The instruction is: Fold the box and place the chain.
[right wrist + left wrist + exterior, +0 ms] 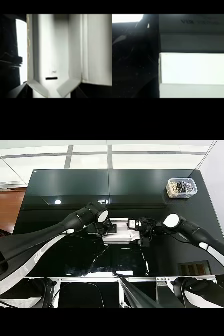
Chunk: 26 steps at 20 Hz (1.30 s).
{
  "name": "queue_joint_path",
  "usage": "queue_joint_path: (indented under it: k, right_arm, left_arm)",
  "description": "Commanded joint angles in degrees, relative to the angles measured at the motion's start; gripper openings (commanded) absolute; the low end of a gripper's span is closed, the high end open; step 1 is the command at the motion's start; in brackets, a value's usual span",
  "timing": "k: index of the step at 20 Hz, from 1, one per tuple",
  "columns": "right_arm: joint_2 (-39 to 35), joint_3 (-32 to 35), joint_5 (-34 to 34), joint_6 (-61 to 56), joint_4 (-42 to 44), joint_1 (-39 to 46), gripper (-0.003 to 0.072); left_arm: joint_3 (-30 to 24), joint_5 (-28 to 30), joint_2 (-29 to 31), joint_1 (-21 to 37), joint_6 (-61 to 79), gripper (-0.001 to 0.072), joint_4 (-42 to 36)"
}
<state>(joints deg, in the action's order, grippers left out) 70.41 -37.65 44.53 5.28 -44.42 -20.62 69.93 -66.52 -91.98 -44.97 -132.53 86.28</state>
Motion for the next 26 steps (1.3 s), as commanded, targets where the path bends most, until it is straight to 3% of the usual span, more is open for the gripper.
queue_joint_path:
  k: [1,2,3,5,6,8,9,12,16,17,18,20,21,22,23,24,26]
  right_arm:
    - [-2.3,-0.1,1.4,-0.7,-3.4,0.6,0.0713]
    - [-2.3,-0.1,1.4,0.4,-3.2,0.4,0.0698]
    - [-2.2,-0.1,1.4,1.2,-3.1,0.1,0.0538]
    - [-2.0,-0.1,1.4,1.2,-2.5,-0.2,0.0289]
    - [-1.9,0.0,1.3,1.1,-1.3,-0.2,0.0228]
    - [-1.6,0.0,1.4,1.0,2.7,-0.2,0.0213]
    - [-1.0,0.0,1.4,0.9,5.7,-0.2,0.0155]
    - [2.0,0.0,1.3,1.0,15.0,-0.2,0.0159]
    - [3.7,0.0,1.3,0.9,15.8,-0.2,0.0159]
    - [3.8,0.0,1.3,0.8,15.9,-0.2,0.0192]
    - [3.9,0.1,0.9,0.2,15.9,-0.2,0.0372]
    - [3.9,0.2,0.7,-1.9,15.3,-0.2,0.0184]
    - [3.9,0.2,0.6,-2.5,15.3,-0.2,0.0332]
    - [3.9,0.2,0.6,-3.6,15.3,-0.2,0.0358]
    - [3.8,0.1,0.7,-6.5,14.8,-0.1,0.0107]
    - [3.5,0.0,0.8,-11.1,13.6,0.3,0.0016]
    - [1.5,-1.6,4.0,-28.7,8.5,2.6,0.0015]
  left_arm:
    - [0.0,-0.2,0.0,0.0,0.5,0.0024,0.0]
    - [0.0,-0.1,0.0,0.0,0.5,0.0025,0.0]
    - [0.0,-0.1,0.0,0.0,0.5,0.0025,0.0]
    - [0.0,-0.1,0.0,0.0,0.5,0.0025,0.0]
    - [0.0,-0.1,0.0,0.0,0.5,0.0025,0.0]
    - [0.0,0.0,0.0,0.0,0.5,0.0025,0.0]
    - [0.0,0.0,0.0,0.0,0.5,0.0025,0.0]
    - [0.0,0.0,0.0,0.0,0.5,0.0025,0.0]
    - [0.0,0.0,0.0,0.0,0.5,0.0025,0.0]
    - [0.0,0.0,0.0,0.0,0.5,0.0025,0.0]
    - [0.0,0.0,0.0,0.0,0.5,0.0025,0.0]
    - [0.0,0.0,0.0,0.0,0.5,0.0025,0.0]
    - [0.0,0.0,0.0,0.0,0.5,0.0025,0.0]
    - [0.0,0.0,0.0,0.0,0.5,0.0025,0.0]
    - [0.0,0.0,0.0,0.0,0.5,0.0025,0.0]
    - [0.0,0.0,0.0,0.0,0.5,0.0025,0.0]
    - [0.0,0.0,0.0,0.0,0.5,0.0025,0.0]
